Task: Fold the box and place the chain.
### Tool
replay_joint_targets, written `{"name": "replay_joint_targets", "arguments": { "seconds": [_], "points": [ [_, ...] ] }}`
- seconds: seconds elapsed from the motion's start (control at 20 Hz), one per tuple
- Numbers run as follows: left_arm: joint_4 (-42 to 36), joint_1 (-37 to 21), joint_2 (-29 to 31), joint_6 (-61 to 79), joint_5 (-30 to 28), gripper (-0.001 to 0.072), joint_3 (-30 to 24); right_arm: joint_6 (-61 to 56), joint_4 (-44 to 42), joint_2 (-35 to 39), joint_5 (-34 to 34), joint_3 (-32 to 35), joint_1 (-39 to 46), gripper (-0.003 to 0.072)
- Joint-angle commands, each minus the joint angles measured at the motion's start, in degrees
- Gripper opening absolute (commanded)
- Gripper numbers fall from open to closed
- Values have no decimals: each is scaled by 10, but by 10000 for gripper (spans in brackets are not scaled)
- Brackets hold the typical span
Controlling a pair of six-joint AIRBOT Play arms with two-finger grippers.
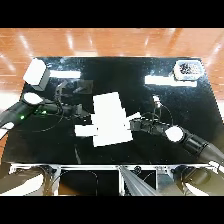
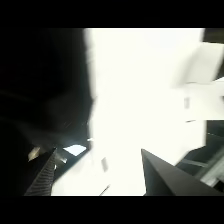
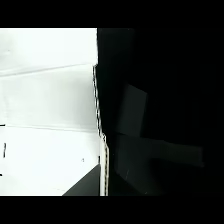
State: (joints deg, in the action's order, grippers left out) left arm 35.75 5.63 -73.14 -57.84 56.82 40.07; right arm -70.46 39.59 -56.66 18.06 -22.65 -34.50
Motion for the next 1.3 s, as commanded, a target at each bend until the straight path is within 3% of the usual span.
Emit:
{"name": "replay_joint_targets", "arguments": {
  "seconds": [0.0, 0.25, 0.45, 0.65, 0.9, 1.0, 1.25],
  "points": [
    [-109, -8, -87, 153, 64, 624, 31, 5, 1, 0, 21, 0, -1, 43],
    [-75, -17, -220, 150, 139, 625, 125, 5, 1, 0, 32, 0, -1, 43],
    [-79, -13, -288, 153, 220, 625, 176, 5, 1, 0, 31, 0, -1, 44],
    [-81, 1, -305, 178, 275, 624, 181, 4, 1, 0, 28, 0, 0, 43],
    [-55, 30, -305, 180, 277, 623, 181, 4, 1, 0, 18, 0, 0, 43],
    [-44, 37, -305, 192, 278, 564, 182, 4, 1, 0, 18, 0, 0, 44],
    [-42, 37, -306, 199, 279, 557, 183, 4, 1, 0, 18, 0, 0, 44]
  ]
}}
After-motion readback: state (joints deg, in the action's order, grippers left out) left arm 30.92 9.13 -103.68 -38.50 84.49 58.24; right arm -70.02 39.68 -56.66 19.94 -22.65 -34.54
